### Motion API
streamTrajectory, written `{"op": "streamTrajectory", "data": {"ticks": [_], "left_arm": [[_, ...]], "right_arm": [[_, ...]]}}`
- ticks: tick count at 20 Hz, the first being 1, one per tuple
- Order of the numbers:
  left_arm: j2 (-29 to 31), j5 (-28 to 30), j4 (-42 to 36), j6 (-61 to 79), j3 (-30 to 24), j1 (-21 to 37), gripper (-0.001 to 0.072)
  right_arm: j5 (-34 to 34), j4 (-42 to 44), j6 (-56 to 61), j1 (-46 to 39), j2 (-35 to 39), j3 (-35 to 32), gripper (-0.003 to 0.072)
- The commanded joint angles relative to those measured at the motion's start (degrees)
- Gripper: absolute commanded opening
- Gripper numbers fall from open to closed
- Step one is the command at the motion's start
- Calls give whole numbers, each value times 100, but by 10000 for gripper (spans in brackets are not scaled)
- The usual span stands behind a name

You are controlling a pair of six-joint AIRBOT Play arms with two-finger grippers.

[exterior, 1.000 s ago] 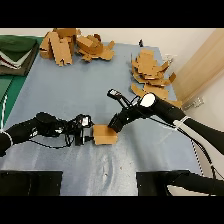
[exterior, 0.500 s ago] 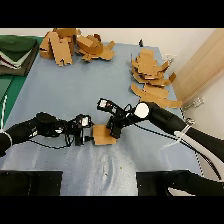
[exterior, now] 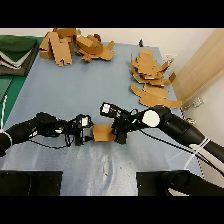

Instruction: Fold the box.

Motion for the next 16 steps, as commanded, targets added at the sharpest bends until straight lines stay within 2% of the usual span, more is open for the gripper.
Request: {"op": "streamTrajectory", "data": {"ticks": [1, 6, 9, 12, 16], "left_arm": [[2, 0, 0, 0, 4, 2, 457], [2, 2, 0, 0, 4, 2, 457], [2, 2, 0, 0, 4, 2, 457], [2, 7, 0, 0, 4, 2, 457], [2, 7, 0, 0, 4, 2, 457]], "right_arm": [[4, 343, -372, 11, -116, -52, 384], [-267, 946, -411, 13, -457, -37, 387], [367, 907, -306, 55, -396, 116, 384], [437, 48, -162, 428, -328, 105, 381], [-258, -815, -70, 688, -409, 85, 381]]}}
